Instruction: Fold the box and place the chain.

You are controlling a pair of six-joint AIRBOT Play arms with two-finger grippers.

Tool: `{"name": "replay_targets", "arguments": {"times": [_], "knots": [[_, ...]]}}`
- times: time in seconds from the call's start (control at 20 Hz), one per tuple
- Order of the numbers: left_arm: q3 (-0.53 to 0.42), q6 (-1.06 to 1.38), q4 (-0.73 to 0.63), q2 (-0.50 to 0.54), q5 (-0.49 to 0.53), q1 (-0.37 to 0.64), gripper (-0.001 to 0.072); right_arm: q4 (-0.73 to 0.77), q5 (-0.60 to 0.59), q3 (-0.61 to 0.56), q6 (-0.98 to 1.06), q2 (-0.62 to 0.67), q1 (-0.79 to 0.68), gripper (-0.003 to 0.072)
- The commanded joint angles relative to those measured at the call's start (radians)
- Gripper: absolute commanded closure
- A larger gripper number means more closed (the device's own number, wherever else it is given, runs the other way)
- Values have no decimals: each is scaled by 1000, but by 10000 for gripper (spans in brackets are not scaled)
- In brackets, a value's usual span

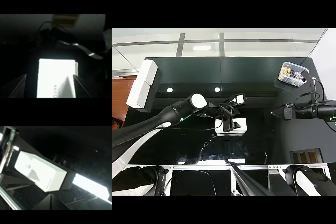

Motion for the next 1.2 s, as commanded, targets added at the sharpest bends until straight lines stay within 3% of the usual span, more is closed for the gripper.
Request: {"name": "replay_targets", "arguments": {"times": [0.0, 0.25, 0.55, 1.15], "knots": [[34, -101, 46, -39, -36, -12, -5, -9, -8, 0, -16, 1, -2, 673], [34, -170, 102, -39, -113, -12, -5, -13, -23, 0, -23, 1, -1, 673], [41, -167, 108, -39, -119, -12, -5, -15, -23, 0, -23, 1, -1, 673], [47, -36, 263, -40, -136, -23, -5, -15, -25, 0, -23, 1, -1, 673]]}}
